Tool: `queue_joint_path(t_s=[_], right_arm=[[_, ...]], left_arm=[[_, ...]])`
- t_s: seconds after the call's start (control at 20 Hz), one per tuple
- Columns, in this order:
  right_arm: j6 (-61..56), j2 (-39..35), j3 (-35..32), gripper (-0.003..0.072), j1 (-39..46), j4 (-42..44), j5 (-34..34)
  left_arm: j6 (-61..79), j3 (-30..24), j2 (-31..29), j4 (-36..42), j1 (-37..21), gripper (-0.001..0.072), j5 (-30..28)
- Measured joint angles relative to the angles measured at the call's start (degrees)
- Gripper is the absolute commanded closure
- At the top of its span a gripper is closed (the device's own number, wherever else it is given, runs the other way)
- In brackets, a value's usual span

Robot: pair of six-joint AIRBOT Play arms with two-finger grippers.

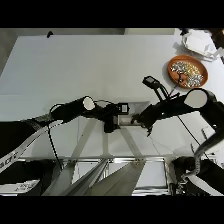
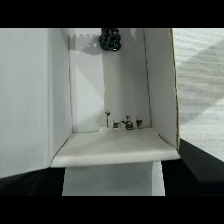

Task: Fold the box and place the chain.

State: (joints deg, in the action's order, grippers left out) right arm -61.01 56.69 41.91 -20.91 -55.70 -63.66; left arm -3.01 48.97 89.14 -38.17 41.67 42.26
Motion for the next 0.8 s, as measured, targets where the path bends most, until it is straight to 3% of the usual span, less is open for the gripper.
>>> queue_joint_path(t_s=[0.55,0.65,0.8], right_arm=[[-0.5,7.0,0.0,0.0658,-4.5,-2.6,5.3],[-0.5,7.1,0.0,0.0525,-4.6,-2.8,5.7],[-1.3,7.2,0.0,0.0504,-4.7,-2.9,6.0]], left_arm=[[0.0,0.0,0.0,0.0,0.0,0.0366,0.0],[0.0,0.0,0.0,0.0,0.0,0.0366,0.0],[0.0,0.0,0.0,0.0,0.0,0.0366,0.0]])
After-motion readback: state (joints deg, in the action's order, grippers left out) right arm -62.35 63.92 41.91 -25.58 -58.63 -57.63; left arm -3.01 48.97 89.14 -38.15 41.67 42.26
